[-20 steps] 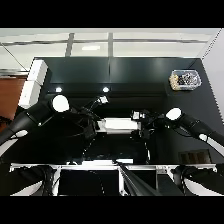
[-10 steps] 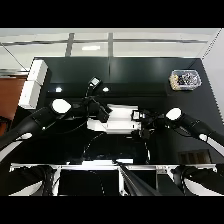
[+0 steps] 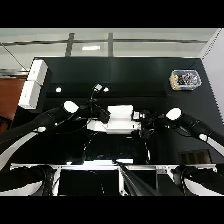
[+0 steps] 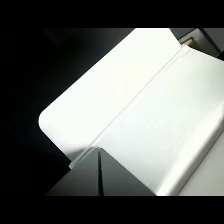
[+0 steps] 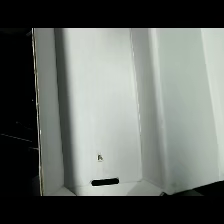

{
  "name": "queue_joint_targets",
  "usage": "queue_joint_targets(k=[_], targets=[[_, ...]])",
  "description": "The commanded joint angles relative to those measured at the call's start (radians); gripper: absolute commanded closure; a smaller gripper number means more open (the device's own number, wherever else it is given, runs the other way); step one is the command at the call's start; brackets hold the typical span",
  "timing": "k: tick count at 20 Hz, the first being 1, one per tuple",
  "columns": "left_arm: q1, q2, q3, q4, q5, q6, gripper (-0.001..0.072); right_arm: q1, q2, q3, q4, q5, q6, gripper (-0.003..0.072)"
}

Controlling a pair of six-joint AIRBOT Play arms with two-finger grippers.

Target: Fold the box and place the chain.

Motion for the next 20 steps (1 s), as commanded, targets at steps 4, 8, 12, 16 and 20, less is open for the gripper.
queue_joint_targets(k=[4, 8, 12, 16, 20], targets=[[0.040, 0.034, 0.105, 0.234, -0.127, -0.069, 0.0681, 0.000, 0.000, 0.000, 0.000, 0.000, 0.000, 0.0504], [0.127, 0.215, 0.103, 0.446, -0.269, -0.281, 0.0681, 0.000, 0.000, 0.000, 0.000, 0.000, 0.000, 0.0504], [0.230, 0.393, -0.085, 0.339, -0.209, -0.163, 0.0678, 0.000, 0.000, 0.000, 0.000, 0.000, 0.000, 0.0504], [0.157, 0.361, -0.186, 0.313, -0.365, 0.432, 0.0101, 0.000, 0.000, 0.000, 0.000, 0.000, 0.000, 0.0504], [0.071, 0.282, -0.182, 0.340, -0.138, 0.472, 0.0006, 0.000, 0.000, 0.000, 0.000, 0.000, 0.000, 0.0504]])
